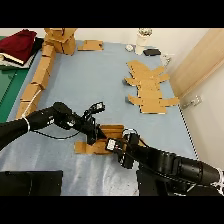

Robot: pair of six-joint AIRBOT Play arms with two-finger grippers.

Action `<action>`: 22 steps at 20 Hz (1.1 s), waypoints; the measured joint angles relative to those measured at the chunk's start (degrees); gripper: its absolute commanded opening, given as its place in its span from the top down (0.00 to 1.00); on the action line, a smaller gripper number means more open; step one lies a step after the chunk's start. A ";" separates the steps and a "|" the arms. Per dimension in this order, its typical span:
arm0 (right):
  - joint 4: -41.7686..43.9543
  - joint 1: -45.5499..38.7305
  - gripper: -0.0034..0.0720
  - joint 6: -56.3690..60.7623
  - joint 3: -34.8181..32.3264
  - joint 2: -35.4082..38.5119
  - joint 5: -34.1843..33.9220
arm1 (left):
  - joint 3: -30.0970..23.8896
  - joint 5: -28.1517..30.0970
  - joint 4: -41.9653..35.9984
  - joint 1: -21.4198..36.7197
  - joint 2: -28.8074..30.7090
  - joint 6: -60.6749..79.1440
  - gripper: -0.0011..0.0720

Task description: Fold the box.

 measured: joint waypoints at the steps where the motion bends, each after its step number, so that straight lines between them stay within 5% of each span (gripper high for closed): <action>1: 0.04 -0.42 0.00 0.04 -0.50 0.83 0.15 | 0.00 -0.02 0.00 0.00 0.00 0.02 0.97; 10: 2.97 -7.28 0.00 -7.23 -3.39 4.46 6.25 | 0.00 0.00 0.00 0.00 0.00 0.00 0.97; 17: 39.15 -28.30 0.00 -51.25 -3.54 3.30 7.04 | 0.00 0.00 0.00 0.00 0.00 0.02 0.97; 22: 57.35 -37.38 0.00 -73.42 -3.17 -2.62 3.69 | 0.00 0.02 -0.02 0.00 0.00 0.02 0.97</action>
